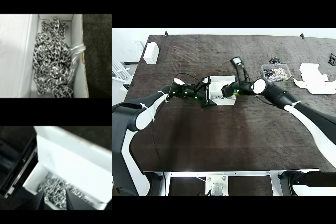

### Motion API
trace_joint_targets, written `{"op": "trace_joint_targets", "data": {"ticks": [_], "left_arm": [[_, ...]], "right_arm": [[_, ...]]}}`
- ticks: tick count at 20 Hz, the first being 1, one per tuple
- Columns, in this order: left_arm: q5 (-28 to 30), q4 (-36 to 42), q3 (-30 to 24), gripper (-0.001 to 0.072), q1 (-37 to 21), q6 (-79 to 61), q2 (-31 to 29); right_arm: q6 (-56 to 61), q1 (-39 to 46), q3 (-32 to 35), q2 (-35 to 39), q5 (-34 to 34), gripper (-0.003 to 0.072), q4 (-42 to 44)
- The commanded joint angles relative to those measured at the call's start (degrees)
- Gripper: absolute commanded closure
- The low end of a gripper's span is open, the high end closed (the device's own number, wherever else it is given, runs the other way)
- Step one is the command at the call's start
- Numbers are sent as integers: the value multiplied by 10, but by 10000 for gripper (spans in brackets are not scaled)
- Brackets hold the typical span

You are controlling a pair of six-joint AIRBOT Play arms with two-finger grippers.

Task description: Fold the box and place the chain.

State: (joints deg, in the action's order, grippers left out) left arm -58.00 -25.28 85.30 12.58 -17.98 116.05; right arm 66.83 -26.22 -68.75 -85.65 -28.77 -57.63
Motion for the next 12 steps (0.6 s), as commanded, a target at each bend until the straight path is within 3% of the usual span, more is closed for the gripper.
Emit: {"op": "trace_joint_targets", "data": {"ticks": [1, 5, 6, 7, 12], "left_arm": [[1, 0, 0, 302, 0, 0, 0], [1, 0, 0, 302, 0, 0, 0], [1, 0, 0, 302, 0, 0, 0], [1, 0, 0, 302, 0, 0, 0], [1, 0, 0, 302, 0, 0, 0]], "right_arm": [[0, 26, -10, 50, 16, 393, -37], [-1, 75, -11, 73, 15, 398, -52], [-2, 89, -11, 73, 30, 468, -52], [-30, 101, -11, 70, 49, 659, -52], [-202, 128, -11, 39, 108, 678, -45]]}}
